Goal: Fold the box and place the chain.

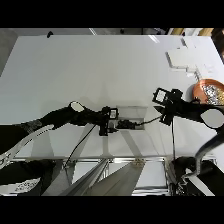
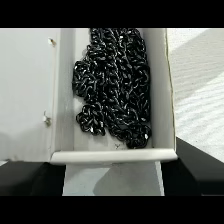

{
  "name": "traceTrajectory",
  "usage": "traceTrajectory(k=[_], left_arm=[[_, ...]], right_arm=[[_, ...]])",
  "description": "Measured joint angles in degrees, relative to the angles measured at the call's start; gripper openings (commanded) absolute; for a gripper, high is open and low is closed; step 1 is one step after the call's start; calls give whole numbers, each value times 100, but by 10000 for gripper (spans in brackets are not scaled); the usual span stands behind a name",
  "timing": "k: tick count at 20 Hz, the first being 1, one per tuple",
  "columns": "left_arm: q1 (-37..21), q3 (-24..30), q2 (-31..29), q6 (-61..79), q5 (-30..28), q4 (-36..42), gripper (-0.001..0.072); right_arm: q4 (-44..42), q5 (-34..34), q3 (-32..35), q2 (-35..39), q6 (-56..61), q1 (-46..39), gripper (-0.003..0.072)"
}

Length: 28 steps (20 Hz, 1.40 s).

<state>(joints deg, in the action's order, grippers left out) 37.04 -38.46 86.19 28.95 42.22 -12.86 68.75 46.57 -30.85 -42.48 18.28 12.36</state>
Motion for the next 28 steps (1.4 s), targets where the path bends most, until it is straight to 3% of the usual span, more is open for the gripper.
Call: traceTrajectory(k=[9, 15, 16, 17, 18, 21, 25, 28], left_arm=[[0, 0, 0, 0, 2, 2, 271], [0, 0, 0, 0, 2, 0, 271], [0, 0, 0, 0, 0, 0, 271], [0, 0, 0, 0, 2, 2, 271], [0, 0, 0, 0, 0, 2, 271], [0, 0, 2, 0, 0, 2, 271], [0, 0, 2, 0, 2, 0, 271], [0, 0, 0, 0, 0, 2, 271]], right_arm=[[-647, -79, 638, -1252, -2686, -304, 199], [-1093, -210, 684, -1773, -3373, -315, 194], [-1119, -212, 686, -1808, -3418, -315, 154], [-1137, -203, 686, -1832, -3447, -315, 51], [-1145, -173, 688, -1838, -3462, -315, 18], [-951, -13, 688, -1600, -3228, -295, 18], [-509, 291, 688, -616, -2404, -177, 18], [-933, 730, 691, 66, -2094, -26, 18]])
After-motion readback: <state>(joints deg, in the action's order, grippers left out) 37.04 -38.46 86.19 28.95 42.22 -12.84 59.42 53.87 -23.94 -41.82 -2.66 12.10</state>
